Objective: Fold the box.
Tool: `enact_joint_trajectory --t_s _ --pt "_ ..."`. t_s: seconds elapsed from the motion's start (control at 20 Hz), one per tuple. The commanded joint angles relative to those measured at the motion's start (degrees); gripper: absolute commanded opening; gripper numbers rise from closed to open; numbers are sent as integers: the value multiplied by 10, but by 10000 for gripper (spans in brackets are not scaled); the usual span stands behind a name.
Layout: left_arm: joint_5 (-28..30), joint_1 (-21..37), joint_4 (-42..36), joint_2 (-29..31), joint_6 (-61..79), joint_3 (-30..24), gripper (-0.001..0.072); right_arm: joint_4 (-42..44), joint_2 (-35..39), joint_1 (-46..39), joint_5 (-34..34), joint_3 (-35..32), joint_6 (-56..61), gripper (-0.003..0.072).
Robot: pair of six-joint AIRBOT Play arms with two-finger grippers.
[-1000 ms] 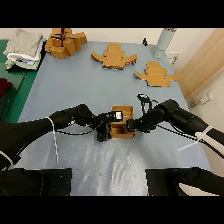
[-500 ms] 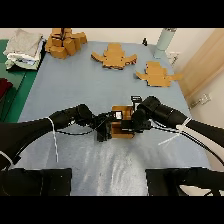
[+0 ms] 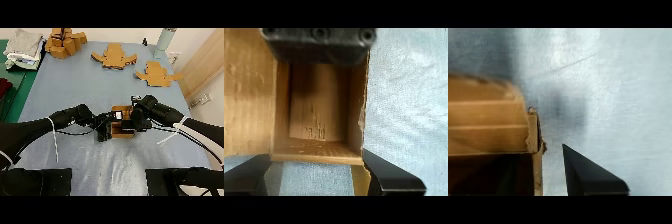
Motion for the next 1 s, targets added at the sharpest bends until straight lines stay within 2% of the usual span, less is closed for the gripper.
enact_joint_trajectory --t_s 0.0,0.45,0.6,0.65,0.75,0.85,0.95 --pt "0 0 0 0 0 0 522 26 1 0 -3 2 -12 413" --pt "0 0 0 0 0 0 522 31 88 -2 -21 2 -7 412" --pt "0 0 0 0 0 0 522 15 109 -11 -55 2 -5 396" --pt "0 0 0 0 0 0 522 -3 114 -21 -66 2 -5 259" --pt "0 0 0 0 0 0 522 -44 115 -61 -80 2 -6 105" --pt "0 0 0 0 0 0 522 -27 105 -138 -51 2 -49 31" --pt "0 0 0 0 0 0 522 96 75 -239 28 2 -189 5"
